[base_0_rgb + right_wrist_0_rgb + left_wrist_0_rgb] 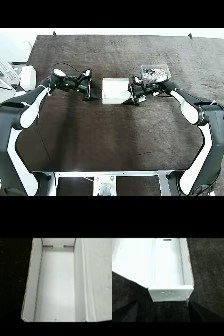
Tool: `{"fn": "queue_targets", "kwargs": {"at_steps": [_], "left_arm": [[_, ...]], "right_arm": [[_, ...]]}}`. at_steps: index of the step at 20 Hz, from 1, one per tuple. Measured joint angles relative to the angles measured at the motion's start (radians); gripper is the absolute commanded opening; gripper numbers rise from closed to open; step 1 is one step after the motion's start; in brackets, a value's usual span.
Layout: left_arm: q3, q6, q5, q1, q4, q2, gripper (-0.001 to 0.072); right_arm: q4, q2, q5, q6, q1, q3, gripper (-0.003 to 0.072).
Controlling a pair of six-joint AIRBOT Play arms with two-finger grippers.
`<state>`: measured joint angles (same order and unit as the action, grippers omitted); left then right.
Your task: Fold the box and place the chain.
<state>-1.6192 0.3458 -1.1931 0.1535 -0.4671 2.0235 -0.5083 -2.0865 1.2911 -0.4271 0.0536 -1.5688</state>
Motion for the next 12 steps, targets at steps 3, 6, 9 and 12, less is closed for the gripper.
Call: {"fn": "queue_targets", "kwargs": {"at_steps": [3, 6, 9, 12], "left_arm": [[0.000, 0.003, -0.002, 0.000, 0.013, 0.002, 0.0720], [-0.005, 0.007, -0.007, 0.000, 0.039, 0.014, 0.0720], [-0.015, 0.006, -0.022, 0.000, 0.051, 0.029, 0.0720], [-0.020, 0.006, -0.034, 0.001, 0.053, 0.034, 0.0720]], "right_arm": [[0.000, 0.000, 0.000, 0.000, 0.000, 0.000, 0.0582], [0.000, 0.000, 0.000, 0.000, 0.000, 0.000, 0.0582], [0.000, 0.000, 0.000, 0.000, 0.000, 0.000, 0.0582], [0.000, 0.000, 0.000, 0.000, 0.000, 0.000, 0.0582]]}}
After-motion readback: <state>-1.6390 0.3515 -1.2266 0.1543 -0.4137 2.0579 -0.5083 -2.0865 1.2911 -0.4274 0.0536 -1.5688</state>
